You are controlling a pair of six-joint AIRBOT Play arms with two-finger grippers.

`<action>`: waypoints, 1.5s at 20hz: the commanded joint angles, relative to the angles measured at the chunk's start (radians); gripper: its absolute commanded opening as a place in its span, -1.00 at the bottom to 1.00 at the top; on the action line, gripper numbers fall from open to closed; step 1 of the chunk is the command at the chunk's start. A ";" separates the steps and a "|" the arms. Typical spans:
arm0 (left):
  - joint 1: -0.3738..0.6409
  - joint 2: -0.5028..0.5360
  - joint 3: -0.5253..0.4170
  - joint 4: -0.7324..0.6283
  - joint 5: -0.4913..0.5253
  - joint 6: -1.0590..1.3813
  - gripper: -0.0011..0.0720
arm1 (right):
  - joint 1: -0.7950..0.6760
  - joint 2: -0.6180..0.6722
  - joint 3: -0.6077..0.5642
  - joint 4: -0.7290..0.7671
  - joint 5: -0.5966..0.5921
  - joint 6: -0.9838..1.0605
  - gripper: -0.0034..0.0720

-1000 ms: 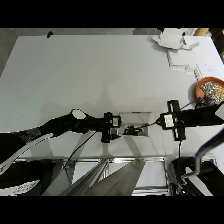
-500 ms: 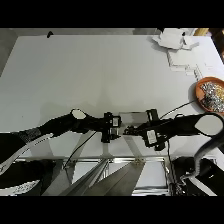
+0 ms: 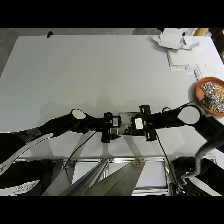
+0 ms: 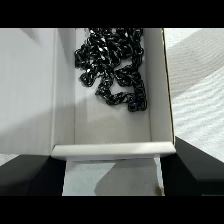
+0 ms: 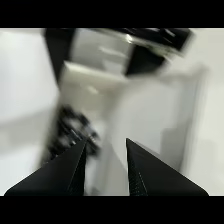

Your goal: Fold the box and place the chain.

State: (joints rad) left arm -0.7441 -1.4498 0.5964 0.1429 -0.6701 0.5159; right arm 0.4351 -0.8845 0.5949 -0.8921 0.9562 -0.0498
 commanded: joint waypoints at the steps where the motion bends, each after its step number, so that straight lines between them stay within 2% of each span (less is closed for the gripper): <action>1: 0.000 0.001 0.000 0.000 0.000 0.000 -0.22 | -0.143 0.060 0.043 -0.158 0.054 -0.018 -0.16; 5: 0.000 0.001 0.000 0.000 0.000 0.000 -0.22 | -0.375 0.069 0.041 -0.292 0.090 -0.106 -0.17; 9: 0.000 0.001 0.000 0.000 0.000 0.000 -0.22 | -0.489 -0.009 0.041 -0.312 0.027 -0.138 -0.26; 11: 0.000 0.001 0.000 0.000 0.000 0.000 -0.22 | -0.493 -0.056 0.041 -0.366 -0.003 -0.138 -0.31; 19: 0.000 0.001 0.000 0.000 0.000 0.000 -0.22 | -0.493 -0.250 0.041 -0.472 -0.011 -0.139 -0.31; 23: 0.000 0.001 0.000 0.000 0.000 0.000 -0.22 | -0.493 -0.311 0.041 -0.470 -0.014 -0.170 -0.31; 30: 0.000 0.001 0.000 0.000 0.000 0.000 -0.22 | -0.492 -0.340 0.041 -0.412 -0.035 -0.187 -0.34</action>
State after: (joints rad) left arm -0.7441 -1.4498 0.5964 0.1429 -0.6701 0.5159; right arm -0.0570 -1.2068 0.6350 -1.3270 0.9203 -0.2264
